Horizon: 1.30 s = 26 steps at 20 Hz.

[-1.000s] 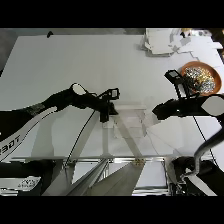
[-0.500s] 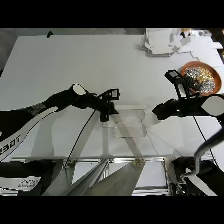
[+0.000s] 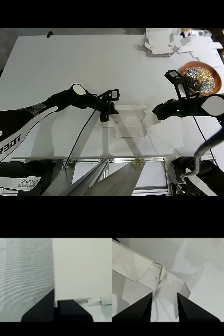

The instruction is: Fold the box and place the chain.

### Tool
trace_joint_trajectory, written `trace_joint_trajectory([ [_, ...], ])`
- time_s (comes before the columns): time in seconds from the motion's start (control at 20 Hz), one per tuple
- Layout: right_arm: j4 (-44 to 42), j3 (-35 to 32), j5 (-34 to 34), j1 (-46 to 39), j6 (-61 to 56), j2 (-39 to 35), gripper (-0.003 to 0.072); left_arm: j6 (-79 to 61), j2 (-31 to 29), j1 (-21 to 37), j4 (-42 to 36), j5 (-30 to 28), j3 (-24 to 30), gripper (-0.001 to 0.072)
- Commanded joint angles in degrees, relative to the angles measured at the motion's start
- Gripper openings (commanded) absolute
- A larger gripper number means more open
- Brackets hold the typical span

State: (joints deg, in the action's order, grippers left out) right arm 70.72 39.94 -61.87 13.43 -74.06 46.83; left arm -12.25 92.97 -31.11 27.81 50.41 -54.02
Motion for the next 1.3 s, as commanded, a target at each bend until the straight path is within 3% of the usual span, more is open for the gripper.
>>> trace_joint_trajectory([
  [0.0, -0.42, 0.02, -0.33, 0.07, 4.26, -0.04, 0.0186, -0.13, 0.04, -0.04, 0.09, -0.04, 0.02, 0.0012],
  [0.05, -0.59, -0.07, -0.81, 0.07, 7.78, -0.04, 0.0011, -0.13, 0.04, -0.04, 0.09, -0.04, 0.02, 0.0012],
  [0.2, -5.66, -3.41, -2.03, 1.18, 19.41, -0.04, 0.0017, -0.15, 0.04, -0.04, 0.09, -0.04, 0.02, 0.0012],
  [0.4, -4.74, -10.38, 7.5, 12.15, 30.82, -0.02, 0.0017, -0.15, 0.04, -0.04, 0.09, -0.04, 0.02, 0.0012],
  [0.65, 4.42, -13.4, 13.09, 21.86, 20.74, -0.81, 0.0016, -0.15, 0.04, -0.04, 0.09, -0.04, 0.02, 0.0012],
  [0.85, 15.74, -16.39, 19.06, 26.82, 20.02, -4.68, 0.0017, -0.13, 0.04, -0.07, 0.07, -0.02, 0.02, 0.0012],
  [1.0, 19.04, -20.55, 20.76, 30.77, 20.06, -7.41, 0.0025, -0.13, 0.04, -0.04, 0.09, -0.04, 0.02, 0.0012],
  [1.05, 19.1, -22.14, 21.79, 31.85, 19.98, -8.61, 0.0221, -0.15, 0.04, -0.07, 0.09, -0.04, 0.02, 0.0012],
  [1.1, 19.21, -23.82, 23.91, 32.76, 18.73, -9.86, 0.0539, -0.15, 0.04, -0.04, 0.09, -0.04, 0.02, 0.0012],
  [1.15, 20.06, -25.64, 26.64, 33.68, 16.11, -10.99, 0.0662, -0.15, 0.04, -0.04, 0.09, -0.04, 0.02, 0.0012],
  [1.25, 22.29, -28.28, 29.4, 35.19, 13.86, -11.28, 0.0699, -0.15, 0.04, -0.04, 0.09, -0.02, 0.02, 0.0012],
])
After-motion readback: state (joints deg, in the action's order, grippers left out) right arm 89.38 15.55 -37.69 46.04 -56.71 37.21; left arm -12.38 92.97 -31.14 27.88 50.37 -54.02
